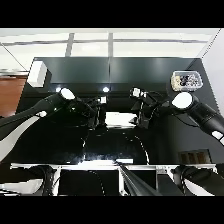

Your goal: Fold the box and place the chain.

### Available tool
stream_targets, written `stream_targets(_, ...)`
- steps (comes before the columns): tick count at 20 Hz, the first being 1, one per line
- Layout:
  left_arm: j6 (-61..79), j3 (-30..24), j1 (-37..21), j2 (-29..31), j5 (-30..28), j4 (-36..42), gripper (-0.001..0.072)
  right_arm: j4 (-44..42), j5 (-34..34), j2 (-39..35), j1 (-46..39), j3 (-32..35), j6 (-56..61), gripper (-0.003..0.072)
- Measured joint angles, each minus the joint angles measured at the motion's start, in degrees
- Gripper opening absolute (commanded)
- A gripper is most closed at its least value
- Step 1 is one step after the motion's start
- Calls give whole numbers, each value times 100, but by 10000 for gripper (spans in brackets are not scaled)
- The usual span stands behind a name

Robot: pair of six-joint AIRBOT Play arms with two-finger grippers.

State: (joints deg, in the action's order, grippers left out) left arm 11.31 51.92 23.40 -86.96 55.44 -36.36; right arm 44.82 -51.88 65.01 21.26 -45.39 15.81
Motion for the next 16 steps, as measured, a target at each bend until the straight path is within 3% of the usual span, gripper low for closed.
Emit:
stream_targets(11, 4, 0, 31, 0, -105, -66, 512, 109, 127, 125, 96, 0, -295, 679)
stream_targets(13, 0, 0, 31, 0, -114, -68, 512, 118, 160, 129, 96, 0, -310, 487)
stream_targets(15, -9, 0, 31, 0, -149, -66, 512, 122, 184, 133, 96, 0, -354, 487)
stream_targets(16, -9, 0, 31, 0, -146, -66, 512, 129, 192, 136, 96, 0, -365, 360)
